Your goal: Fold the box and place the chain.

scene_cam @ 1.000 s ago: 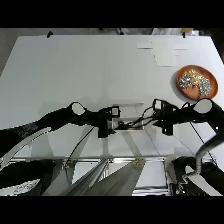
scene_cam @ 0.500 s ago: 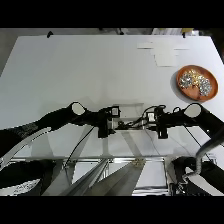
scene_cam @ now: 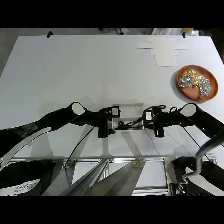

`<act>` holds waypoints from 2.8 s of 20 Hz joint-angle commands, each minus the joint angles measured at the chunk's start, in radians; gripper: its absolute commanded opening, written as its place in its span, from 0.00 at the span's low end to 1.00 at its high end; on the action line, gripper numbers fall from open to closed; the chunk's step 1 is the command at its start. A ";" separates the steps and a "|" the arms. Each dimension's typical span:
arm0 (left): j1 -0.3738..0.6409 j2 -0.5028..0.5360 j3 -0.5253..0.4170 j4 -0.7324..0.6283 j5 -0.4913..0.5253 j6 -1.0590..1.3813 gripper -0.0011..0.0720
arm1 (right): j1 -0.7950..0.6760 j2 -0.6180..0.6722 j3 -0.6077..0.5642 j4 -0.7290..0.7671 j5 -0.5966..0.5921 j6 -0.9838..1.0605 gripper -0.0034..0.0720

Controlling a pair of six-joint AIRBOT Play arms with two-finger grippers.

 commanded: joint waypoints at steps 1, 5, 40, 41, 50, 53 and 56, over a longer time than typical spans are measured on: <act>0.000 0.000 -0.001 0.000 0.000 0.000 0.36 | 0.001 -0.004 -0.004 0.007 0.017 -0.001 0.25; 0.000 0.000 -0.001 0.000 0.000 0.000 0.36 | 0.001 -0.003 -0.007 0.006 0.047 0.003 0.09; 0.000 0.000 -0.001 0.000 0.000 0.000 0.36 | 0.001 0.504 0.240 0.550 0.279 0.533 0.07; 0.000 0.000 -0.001 0.000 0.000 0.000 0.36 | 0.005 0.479 0.238 0.537 0.294 0.533 0.07; 0.000 0.000 -0.001 0.000 0.000 0.000 0.36 | 0.117 0.141 0.233 0.177 0.259 0.604 0.07; 0.000 0.000 -0.001 0.000 0.000 0.000 0.36 | 0.123 0.061 0.232 0.180 0.248 0.604 0.07; 0.000 0.000 -0.001 0.000 0.000 0.000 0.36 | 0.163 0.001 0.223 0.156 0.221 0.629 0.07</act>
